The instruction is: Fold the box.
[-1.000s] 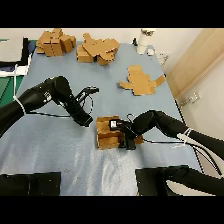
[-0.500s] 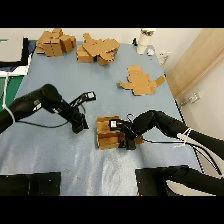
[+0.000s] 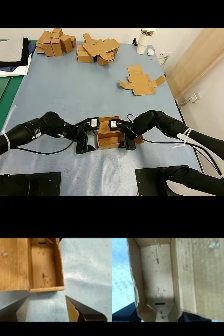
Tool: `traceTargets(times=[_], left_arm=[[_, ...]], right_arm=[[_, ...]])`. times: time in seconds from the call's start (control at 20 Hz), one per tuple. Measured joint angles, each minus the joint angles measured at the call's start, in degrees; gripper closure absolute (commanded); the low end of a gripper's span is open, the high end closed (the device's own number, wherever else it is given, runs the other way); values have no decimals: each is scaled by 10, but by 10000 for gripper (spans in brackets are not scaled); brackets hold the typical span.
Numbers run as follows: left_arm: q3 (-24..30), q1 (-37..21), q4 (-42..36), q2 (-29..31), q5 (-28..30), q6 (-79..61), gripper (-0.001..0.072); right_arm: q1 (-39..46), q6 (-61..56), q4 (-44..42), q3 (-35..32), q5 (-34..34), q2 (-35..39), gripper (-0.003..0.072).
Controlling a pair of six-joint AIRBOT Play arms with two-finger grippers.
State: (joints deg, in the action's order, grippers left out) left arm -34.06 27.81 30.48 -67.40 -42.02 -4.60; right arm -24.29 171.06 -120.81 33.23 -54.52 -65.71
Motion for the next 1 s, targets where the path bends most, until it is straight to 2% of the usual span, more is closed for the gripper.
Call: traceTargets(times=[1.0], left_arm=[[10,70,-60,-47,122,12,13]], right_arm=[[0,0,0,0,0,0,151]])
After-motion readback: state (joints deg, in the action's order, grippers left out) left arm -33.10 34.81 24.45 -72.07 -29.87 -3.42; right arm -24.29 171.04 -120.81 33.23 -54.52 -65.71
